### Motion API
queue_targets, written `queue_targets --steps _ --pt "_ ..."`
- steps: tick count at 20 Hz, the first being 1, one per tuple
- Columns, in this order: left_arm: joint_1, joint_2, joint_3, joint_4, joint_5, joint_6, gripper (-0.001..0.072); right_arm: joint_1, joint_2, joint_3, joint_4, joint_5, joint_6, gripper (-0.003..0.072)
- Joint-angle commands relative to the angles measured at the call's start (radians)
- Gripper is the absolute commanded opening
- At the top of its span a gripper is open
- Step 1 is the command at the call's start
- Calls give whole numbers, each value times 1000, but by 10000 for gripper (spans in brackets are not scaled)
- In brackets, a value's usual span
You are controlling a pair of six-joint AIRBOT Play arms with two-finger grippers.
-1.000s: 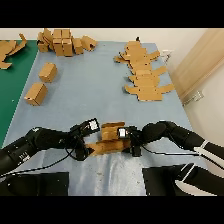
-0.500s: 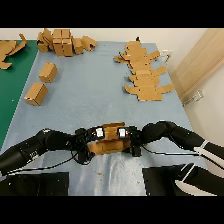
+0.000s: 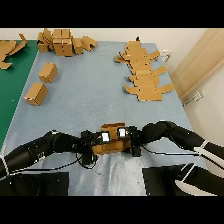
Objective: Fold the box.
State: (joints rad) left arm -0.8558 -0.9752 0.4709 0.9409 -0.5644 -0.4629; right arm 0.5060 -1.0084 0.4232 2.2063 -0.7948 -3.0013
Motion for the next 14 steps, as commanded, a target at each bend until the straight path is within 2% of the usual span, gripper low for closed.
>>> queue_targets --steps 1,3,4,13,14 --pt "-5 -9 19 -2 9 -1 658 0 0 -1 0 0 0 510" --pt "-5 -11 20 -2 8 -1 369 0 0 -1 0 0 0 509" --pt "-5 -11 20 -2 7 -2 343 0 0 -1 0 0 0 510" --pt "-5 -21 20 -5 14 -1 340 0 0 -1 0 0 0 510" --pt "-5 -23 21 -16 17 0 274 0 0 -1 0 0 0 510"
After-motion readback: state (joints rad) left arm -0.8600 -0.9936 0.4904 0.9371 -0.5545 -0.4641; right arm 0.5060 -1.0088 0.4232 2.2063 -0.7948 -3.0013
